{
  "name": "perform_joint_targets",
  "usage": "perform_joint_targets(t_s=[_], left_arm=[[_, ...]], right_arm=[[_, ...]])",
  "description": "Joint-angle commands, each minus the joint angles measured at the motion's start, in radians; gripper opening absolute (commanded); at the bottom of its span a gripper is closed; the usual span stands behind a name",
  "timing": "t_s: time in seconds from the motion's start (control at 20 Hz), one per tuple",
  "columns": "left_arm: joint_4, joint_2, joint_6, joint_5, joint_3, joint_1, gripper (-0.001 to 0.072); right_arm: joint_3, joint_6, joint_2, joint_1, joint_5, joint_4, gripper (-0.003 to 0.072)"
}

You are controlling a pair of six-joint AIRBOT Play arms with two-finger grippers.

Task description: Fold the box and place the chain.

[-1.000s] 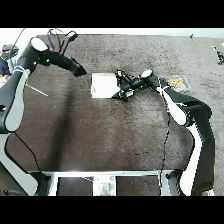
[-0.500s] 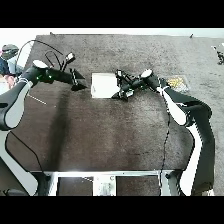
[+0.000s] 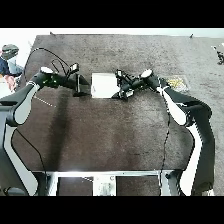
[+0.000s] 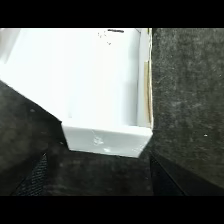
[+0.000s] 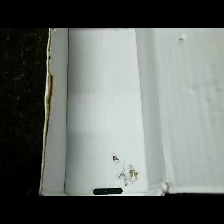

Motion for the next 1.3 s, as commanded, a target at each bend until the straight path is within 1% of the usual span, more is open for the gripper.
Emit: perform_joint_targets(t_s=[0.0,0.1,0.2,0.45,0.65,1.1,1.25], left_arm=[[-0.053,-0.005,0.084,0.0,0.001,-0.004,0.072],[-0.052,-0.015,0.084,0.01,0.001,-0.004,0.072],[-0.053,-0.033,0.084,-0.01,0.002,-0.004,0.072],[-0.039,-0.042,0.084,-0.031,0.002,-0.004,0.072],[-0.062,-0.051,0.109,-0.048,0.002,-0.014,0.072],[-0.086,-0.06,0.121,-0.021,0.002,-0.048,0.072],[-0.091,-0.078,0.137,0.02,0.002,-0.06,0.0716]], right_arm=[[0.0,0.0,0.001,0.0,0.0,0.0,0.039],[0.0,0.0,0.0,0.0,0.0,0.0,0.039],[0.0,0.0,0.0,0.001,0.0,0.0,0.039],[0.0,0.0,0.001,0.0,0.0,0.0,0.039],[0.0,0.0,0.001,0.0,0.0,0.0,0.039],[0.0,0.0,0.0,0.0,0.0,0.0,0.0391],[0.0,0.0,0.0,0.001,0.0,0.0,0.039]])
